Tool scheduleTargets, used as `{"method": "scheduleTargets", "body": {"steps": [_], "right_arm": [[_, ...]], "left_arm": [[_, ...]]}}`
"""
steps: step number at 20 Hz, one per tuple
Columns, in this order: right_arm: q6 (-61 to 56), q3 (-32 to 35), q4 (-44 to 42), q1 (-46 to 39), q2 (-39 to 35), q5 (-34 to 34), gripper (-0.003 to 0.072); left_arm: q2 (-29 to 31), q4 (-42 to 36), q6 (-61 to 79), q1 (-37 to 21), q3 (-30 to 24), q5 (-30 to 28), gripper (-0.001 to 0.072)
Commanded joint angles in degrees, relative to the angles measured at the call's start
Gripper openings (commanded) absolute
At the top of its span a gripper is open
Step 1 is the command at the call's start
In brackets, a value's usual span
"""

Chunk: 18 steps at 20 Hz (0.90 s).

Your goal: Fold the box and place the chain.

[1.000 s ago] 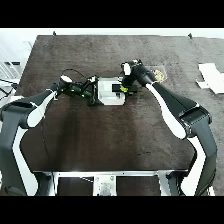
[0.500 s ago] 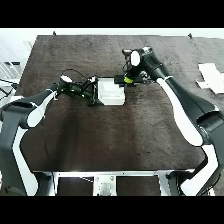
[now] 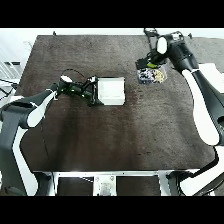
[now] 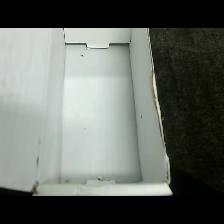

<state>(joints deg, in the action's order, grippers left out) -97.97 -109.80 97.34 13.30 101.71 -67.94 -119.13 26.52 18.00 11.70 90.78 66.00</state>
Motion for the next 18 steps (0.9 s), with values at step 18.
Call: {"method": "scheduleTargets", "body": {"steps": [18], "right_arm": [[10.21, 0.07, -20.50, -9.81, 14.32, 12.41, 0.0285]], "left_arm": [[0.02, 0.00, 0.02, -0.04, 0.00, 0.00, 0.0407]]}}
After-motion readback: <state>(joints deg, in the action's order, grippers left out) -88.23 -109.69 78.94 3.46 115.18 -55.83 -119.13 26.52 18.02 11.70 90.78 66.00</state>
